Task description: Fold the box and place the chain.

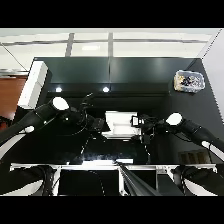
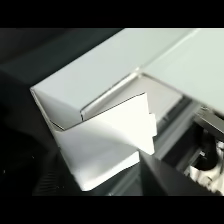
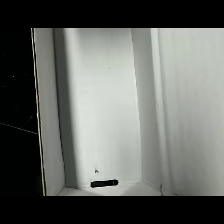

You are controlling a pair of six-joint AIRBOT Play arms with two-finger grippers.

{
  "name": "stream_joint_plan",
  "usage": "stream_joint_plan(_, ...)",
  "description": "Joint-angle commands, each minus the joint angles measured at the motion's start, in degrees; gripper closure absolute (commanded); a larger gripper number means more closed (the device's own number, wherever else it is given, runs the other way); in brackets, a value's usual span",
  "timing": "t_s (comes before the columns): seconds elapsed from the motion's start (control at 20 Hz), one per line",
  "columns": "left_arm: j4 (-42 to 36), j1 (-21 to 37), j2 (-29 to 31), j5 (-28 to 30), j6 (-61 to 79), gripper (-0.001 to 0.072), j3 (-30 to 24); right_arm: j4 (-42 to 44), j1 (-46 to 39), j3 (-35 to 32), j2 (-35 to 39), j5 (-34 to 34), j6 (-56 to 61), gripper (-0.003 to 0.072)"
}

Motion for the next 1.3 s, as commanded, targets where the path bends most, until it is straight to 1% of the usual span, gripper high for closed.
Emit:
stream_joint_plan(0.0, 4.35, -2.89, -0.02, 3.87, -7.08, 0.0273, 2.34, 0.00, 0.04, -0.02, -0.04, -0.09, 0.00, 0.0247)
stream_joint_plan(0.05, 4.37, -3.39, -0.02, 4.50, -7.56, 0.0292, 2.64, 0.00, 0.04, -0.02, -0.04, -0.20, 0.00, 0.0247)
stream_joint_plan(0.2, 5.22, -4.17, -0.04, 5.18, -10.69, 0.0292, 2.95, 0.00, 0.04, -0.02, -0.04, -0.26, 0.00, 0.0247)
stream_joint_plan(0.45, 9.16, -5.62, -0.04, 5.25, -14.91, 0.0292, 2.95, 0.00, 0.04, -0.02, -0.04, -0.26, 0.00, 0.0247)
stream_joint_plan(0.55, 9.29, -5.99, -0.04, 5.53, -15.19, 0.0293, 2.99, 0.00, 0.04, -0.02, -0.04, -0.26, 0.00, 0.0247)
stream_joint_plan(0.6, 9.97, -6.03, -0.04, 5.81, -16.61, 0.0303, 2.99, 0.00, 0.07, -0.02, -0.04, -0.26, 0.00, 0.0247)
stream_joint_plan(0.75, 14.27, -6.08, -0.04, 6.29, -22.60, 0.0304, 2.99, 0.00, 0.07, -0.02, -0.04, -0.26, 0.00, 0.0247)
stream_joint_plan(0.9, 14.73, -6.84, -0.11, 6.93, -22.77, 0.0304, 3.21, 0.00, 0.04, -0.02, -0.04, -0.28, 0.00, 0.0247)
stream_joint_plan(1.0, 15.63, -8.04, -0.57, 7.74, -24.24, 0.0304, 4.37, 0.00, 0.07, -0.02, -0.04, -0.42, 0.00, 0.0247)
stream_joint_plan(1.15, 23.04, -11.26, -1.77, 7.21, -31.54, 0.0304, 8.04, 0.00, 0.07, -0.02, -0.04, -0.46, 0.00, 0.0247)
stream_joint_plan(1.25, 27.32, -12.96, -1.79, 6.64, -39.76, 0.0304, 10.12, 0.02, 0.04, -0.02, -0.04, -0.48, 0.00, 0.0247)
